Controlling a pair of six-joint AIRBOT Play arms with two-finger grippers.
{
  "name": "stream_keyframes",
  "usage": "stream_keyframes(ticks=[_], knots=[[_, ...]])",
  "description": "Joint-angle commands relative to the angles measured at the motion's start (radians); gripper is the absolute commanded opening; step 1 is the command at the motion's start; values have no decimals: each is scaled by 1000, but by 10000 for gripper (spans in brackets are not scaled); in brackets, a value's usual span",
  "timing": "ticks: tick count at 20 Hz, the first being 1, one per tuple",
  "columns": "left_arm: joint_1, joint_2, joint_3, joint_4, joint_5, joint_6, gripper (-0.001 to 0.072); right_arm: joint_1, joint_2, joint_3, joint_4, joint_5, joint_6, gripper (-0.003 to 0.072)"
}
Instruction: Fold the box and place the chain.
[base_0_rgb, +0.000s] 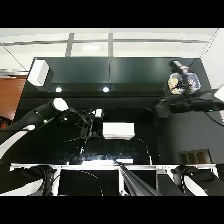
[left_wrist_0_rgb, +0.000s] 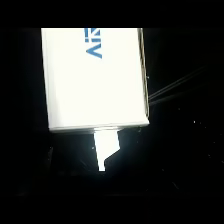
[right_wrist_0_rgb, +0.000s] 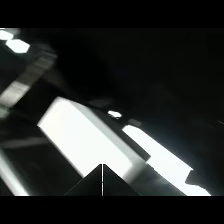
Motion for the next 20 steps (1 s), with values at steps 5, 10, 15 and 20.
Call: stream_keyframes(ticks=[5,10,15,20], knots=[[-7,185,47,14,-39,-305,719,-177,77,-14,-183,17,66,6],[-228,92,79,-149,209,-330,717,-177,77,-60,-159,-46,78,6],[-278,-56,153,-157,198,-384,717,-177,77,-89,-158,-46,81,6],[-286,-103,185,-157,191,-384,698,-177,77,-89,-159,-55,80,6]])
